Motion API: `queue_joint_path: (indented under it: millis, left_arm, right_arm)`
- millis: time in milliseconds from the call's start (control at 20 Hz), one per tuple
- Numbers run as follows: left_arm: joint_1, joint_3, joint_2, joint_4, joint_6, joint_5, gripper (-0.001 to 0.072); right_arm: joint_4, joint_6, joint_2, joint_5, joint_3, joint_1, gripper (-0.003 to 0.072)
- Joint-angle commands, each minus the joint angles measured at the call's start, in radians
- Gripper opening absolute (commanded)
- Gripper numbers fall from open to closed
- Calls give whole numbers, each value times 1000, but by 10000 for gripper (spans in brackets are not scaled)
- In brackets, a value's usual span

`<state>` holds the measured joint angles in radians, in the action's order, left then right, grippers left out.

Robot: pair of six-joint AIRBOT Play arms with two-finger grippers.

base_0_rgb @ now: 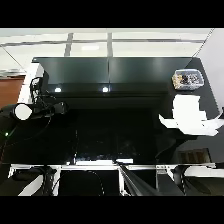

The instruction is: Fold the box and place the chain.

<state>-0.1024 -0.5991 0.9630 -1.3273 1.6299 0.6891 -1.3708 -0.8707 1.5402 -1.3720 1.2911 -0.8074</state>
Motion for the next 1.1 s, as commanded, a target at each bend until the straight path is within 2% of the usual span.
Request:
queue_joint_path:
  millis: [0,150,250,400,500,600,700,800,900,1050]
  left_arm:
    - [0,0,0,21,1,-39,704]
    - [0,0,1,35,1,-39,704]
    - [0,0,1,47,1,-33,704]
    - [-6,0,9,135,-8,-32,704]
    - [-27,0,26,241,-94,-37,704]
    - [-53,-16,50,433,-223,-39,704]
    - [-95,-48,85,605,-391,-59,702]
    - [-129,-94,154,665,-450,-49,701]
    - [-141,-157,254,708,-498,36,701]
    - [-132,-254,423,871,-701,220,701]
  right_arm:
    - [198,-5,-89,4,-5,14,17]
    - [452,71,-231,71,-132,37,17]
    - [573,92,-317,106,-267,72,17]
    - [740,163,-424,114,-480,175,17]
    - [882,230,-506,195,-636,276,17]
    - [977,272,-563,323,-765,393,17]
    - [1036,311,-575,419,-856,517,16]
    - [1061,314,-575,529,-916,637,17]
    - [1063,314,-575,599,-939,732,17]
    - [1065,314,-575,634,-939,803,17]
